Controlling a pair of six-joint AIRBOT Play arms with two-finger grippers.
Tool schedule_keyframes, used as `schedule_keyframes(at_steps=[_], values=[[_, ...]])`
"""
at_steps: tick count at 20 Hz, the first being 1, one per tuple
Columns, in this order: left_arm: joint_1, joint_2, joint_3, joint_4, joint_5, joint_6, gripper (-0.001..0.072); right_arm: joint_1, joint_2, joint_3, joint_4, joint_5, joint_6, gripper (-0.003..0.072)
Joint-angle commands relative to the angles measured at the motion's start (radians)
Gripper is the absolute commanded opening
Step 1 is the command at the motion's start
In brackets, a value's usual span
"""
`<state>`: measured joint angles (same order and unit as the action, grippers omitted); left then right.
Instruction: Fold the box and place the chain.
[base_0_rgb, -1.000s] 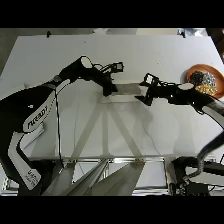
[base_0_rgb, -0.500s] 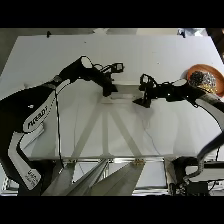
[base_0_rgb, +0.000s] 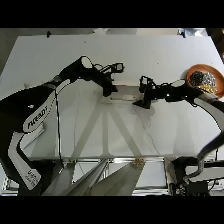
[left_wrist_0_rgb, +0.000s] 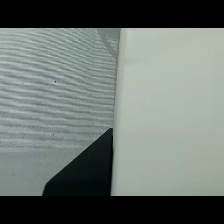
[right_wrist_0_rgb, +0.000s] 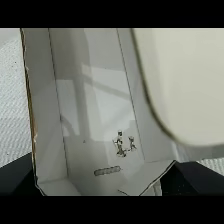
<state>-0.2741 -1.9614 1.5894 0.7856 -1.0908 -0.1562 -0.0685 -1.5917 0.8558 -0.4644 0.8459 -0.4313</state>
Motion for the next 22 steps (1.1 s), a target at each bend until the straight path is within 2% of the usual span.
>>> schedule_keyframes(at_steps=[1, 6, 22], values=[[0.0, -0.001, 0.0, 0.0, 0.002, -0.001, 0.0012, 0.0, -0.011, 0.002, 0.015, 0.003, -0.012, 0.0686], [0.0, -0.001, 0.0, 0.0, 0.002, -0.001, 0.0012, 0.0, -0.042, 0.044, 0.017, 0.034, -0.01, 0.0686], [0.0, -0.001, 0.0, 0.0, 0.002, -0.001, 0.0012, 0.0, -0.042, 0.045, 0.006, 0.031, -0.022, 0.0686]])
